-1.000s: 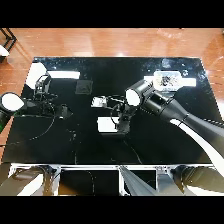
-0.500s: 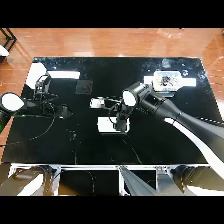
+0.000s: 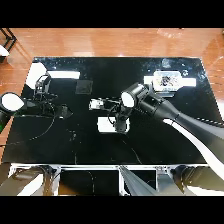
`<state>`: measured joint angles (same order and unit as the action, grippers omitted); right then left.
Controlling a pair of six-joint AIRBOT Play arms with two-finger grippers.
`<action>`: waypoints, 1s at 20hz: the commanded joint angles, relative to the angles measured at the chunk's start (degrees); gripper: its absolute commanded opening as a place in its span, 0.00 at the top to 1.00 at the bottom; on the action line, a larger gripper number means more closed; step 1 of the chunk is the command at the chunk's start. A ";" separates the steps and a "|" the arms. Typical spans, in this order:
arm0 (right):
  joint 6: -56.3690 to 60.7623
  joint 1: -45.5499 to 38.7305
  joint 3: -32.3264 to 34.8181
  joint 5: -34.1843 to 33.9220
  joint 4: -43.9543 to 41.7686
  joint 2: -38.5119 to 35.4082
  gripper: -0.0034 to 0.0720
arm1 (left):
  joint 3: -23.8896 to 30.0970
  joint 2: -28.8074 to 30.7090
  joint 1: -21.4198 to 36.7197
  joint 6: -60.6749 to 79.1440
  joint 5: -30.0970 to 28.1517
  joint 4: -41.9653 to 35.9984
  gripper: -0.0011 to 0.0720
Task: Fold the box and place the chain.
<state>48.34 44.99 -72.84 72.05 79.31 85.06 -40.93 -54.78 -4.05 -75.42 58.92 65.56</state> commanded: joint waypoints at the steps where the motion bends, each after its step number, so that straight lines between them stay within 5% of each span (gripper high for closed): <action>1: 0.09 0.13 0.02 0.98 0.22 -0.85 0.39 | -0.07 0.00 0.04 0.00 0.04 0.00 0.11; 12: 1.03 0.11 0.02 0.09 1.01 -1.46 0.40 | -0.07 0.00 0.04 0.00 0.02 0.00 0.11; 14: 1.42 0.11 0.00 0.07 1.79 -1.46 0.48 | -0.07 0.00 0.04 0.00 0.04 0.00 0.11; 18: 2.23 0.13 0.02 -0.15 1.81 -1.46 0.48 | -0.07 0.00 0.04 0.00 0.02 0.00 0.11; 20: 2.23 0.11 0.00 -0.11 1.79 -1.46 0.63 | -0.07 0.00 0.04 0.00 0.02 0.00 0.11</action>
<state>50.13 45.08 -72.79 72.03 80.79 83.59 -40.93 -54.78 -4.08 -75.42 58.96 65.56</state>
